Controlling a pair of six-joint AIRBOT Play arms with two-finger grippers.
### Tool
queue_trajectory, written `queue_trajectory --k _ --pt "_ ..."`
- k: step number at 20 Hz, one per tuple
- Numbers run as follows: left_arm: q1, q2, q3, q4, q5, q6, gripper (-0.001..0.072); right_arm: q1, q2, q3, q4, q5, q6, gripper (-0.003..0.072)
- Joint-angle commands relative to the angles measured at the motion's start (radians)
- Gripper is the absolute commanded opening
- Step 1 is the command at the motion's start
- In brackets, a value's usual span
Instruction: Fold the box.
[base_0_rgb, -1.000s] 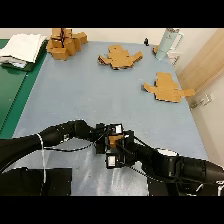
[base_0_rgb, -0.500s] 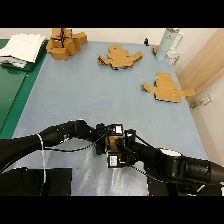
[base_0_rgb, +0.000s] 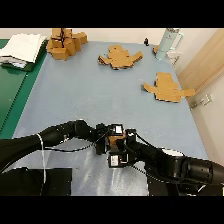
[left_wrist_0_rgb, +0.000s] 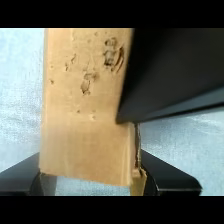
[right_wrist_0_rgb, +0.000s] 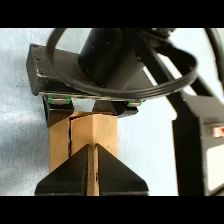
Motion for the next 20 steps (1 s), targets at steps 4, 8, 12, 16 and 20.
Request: queue_trajectory --k 4,8,12,16,20 --pt "0.000 0.001 0.000 0.000 -0.002 0.000 0.0516 0.000 -0.001 -0.001 0.001 0.000 0.000 0.0077" --pt "0.000 0.001 0.000 0.000 -0.002 0.000 0.0516 0.000 -0.001 -0.001 0.002 0.000 0.000 0.0058" --pt "0.000 0.001 0.000 0.000 -0.002 0.000 0.0516 0.000 -0.001 -0.001 0.002 0.000 0.000 0.0143" --pt "0.000 0.001 0.000 0.000 -0.002 0.000 0.0516 0.000 -0.001 -0.001 0.009 0.000 0.000 0.0292" --pt "0.000 0.001 0.000 0.000 -0.002 0.000 0.0516 0.000 -0.001 -0.001 0.026 0.000 0.000 0.0303"
